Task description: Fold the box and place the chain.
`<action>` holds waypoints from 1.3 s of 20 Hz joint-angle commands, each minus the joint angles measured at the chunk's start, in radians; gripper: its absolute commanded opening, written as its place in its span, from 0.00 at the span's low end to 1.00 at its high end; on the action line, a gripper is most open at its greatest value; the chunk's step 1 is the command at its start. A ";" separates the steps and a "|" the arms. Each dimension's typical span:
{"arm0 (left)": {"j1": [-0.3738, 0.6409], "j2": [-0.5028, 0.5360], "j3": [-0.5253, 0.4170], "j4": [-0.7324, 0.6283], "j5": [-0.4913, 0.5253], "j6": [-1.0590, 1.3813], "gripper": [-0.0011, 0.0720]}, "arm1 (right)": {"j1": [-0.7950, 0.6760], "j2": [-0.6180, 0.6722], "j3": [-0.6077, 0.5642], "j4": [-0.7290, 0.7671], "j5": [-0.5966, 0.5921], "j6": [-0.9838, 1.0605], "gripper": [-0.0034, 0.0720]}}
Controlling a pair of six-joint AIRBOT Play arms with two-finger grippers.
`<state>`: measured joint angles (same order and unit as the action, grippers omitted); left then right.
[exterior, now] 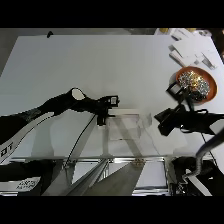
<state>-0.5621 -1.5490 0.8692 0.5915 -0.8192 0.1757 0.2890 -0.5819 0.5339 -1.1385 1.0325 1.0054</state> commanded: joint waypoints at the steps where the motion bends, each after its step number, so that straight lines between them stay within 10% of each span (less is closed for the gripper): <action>1: 0.000 0.000 0.000 0.000 -0.001 0.000 0.03 | 0.164 -0.006 0.000 0.036 0.027 -0.262 0.07; 6: 0.000 0.000 0.000 0.000 -0.001 0.000 0.03 | 0.332 -0.097 -0.016 -0.038 0.024 -0.438 0.08; 13: 0.000 0.000 0.000 0.000 -0.002 0.000 0.03 | 0.456 -0.093 -0.147 -0.266 -0.214 -0.407 0.87; 26: 0.000 0.000 0.000 0.000 -0.004 0.000 0.03 | 0.519 -0.232 -0.283 -0.189 -0.653 -0.414 0.87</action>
<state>-0.5621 -1.5490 0.8692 0.5915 -0.8211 0.1753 0.8371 -0.7792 0.2466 -1.3796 0.4595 0.6014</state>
